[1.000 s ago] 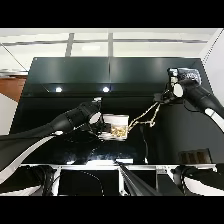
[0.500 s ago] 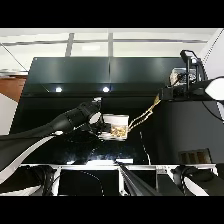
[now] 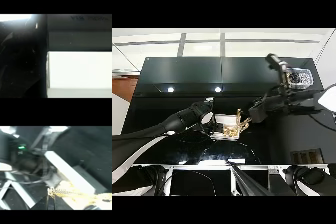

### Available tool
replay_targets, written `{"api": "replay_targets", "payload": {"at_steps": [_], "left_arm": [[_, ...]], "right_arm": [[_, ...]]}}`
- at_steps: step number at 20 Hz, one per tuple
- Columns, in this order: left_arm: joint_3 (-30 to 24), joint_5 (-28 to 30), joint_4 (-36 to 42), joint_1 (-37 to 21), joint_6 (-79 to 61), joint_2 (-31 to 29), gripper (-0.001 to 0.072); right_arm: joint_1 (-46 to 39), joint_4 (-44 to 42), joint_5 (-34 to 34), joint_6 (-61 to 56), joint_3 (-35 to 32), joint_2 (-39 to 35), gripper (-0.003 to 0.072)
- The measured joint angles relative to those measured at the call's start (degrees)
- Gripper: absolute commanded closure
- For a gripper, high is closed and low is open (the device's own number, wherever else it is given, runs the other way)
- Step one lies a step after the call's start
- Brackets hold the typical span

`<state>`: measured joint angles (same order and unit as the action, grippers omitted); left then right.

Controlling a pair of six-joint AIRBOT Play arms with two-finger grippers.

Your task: Fold the box and place the chain.

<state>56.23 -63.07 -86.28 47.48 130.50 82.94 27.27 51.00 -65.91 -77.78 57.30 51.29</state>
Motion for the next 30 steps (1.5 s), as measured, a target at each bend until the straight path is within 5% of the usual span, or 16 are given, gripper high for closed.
{"api": "replay_targets", "payload": {"at_steps": [3,4,6,12,18,20,21,27,30], "left_arm": [[0.00,0.00,0.00,0.02,0.00,0.00,0.0676],[0.00,0.00,0.00,0.02,0.00,0.00,0.0676],[0.00,0.00,0.00,0.02,0.00,0.00,0.0676],[0.00,-0.02,-0.02,0.00,-0.02,0.00,0.0676],[0.00,-0.02,-0.02,0.02,0.00,0.00,0.0676],[0.00,-0.02,-0.02,0.00,0.00,0.00,0.0676],[0.00,-0.04,-0.02,0.00,0.00,0.00,0.0676],[0.00,-0.15,-0.02,0.02,0.00,0.00,0.0676],[0.00,-0.17,0.00,0.00,0.00,0.00,0.0676]], "right_arm": [[4.35,-1.46,2.86,0.50,0.00,3.04,0.0619],[5.40,-1.79,3.39,0.59,0.00,4.31,0.0574],[6.62,-2.19,4.28,0.48,0.00,6.36,0.0365],[-0.17,-1.33,0.52,0.15,0.39,5.07,0.0369],[-13.29,10.03,-7.08,4.81,-2.47,-0.85,0.0362],[-14.69,11.93,-3.54,9.14,-7.02,-1.42,0.0013],[-14.84,12.28,-0.90,11.63,-9.90,-1.53,-0.0021],[-11.02,12.68,13.20,36.37,-22.53,0.33,-0.0013],[-9.64,6.64,14.73,53.46,-24.55,3.08,-0.0013]]}}
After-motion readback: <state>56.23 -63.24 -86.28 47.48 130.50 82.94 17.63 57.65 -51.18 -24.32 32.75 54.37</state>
